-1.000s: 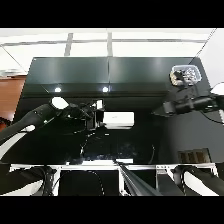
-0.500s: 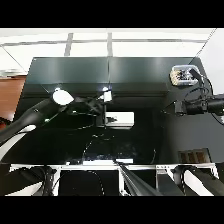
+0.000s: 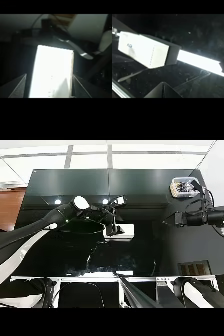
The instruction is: Fold the box and place the chain.
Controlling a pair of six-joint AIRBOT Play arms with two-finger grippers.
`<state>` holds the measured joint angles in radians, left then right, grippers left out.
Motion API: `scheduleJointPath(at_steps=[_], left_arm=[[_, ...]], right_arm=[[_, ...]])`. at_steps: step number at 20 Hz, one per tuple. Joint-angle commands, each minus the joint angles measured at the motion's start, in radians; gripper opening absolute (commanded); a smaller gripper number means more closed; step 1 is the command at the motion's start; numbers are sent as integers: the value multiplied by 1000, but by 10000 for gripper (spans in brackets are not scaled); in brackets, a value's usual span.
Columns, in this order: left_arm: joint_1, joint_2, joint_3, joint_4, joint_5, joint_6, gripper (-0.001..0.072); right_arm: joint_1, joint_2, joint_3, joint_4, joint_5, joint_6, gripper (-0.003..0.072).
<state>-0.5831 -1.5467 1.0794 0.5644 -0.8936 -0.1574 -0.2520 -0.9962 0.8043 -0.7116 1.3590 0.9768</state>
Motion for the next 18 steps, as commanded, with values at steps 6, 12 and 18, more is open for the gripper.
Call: scheduleJointPath(at_steps=[6, 12, 18], left_arm=[[1, -31, 8, 9, -55, -30, 707], [-8, -31, 8, 108, -60, -29, 707], [-30, -59, 8, 234, -1, -29, 706]], right_arm=[[0, 1, -1, -1, -13, -5, 12], [0, 1, -1, -1, -14, -5, 12], [0, 1, -1, -1, -28, -4, 11]])
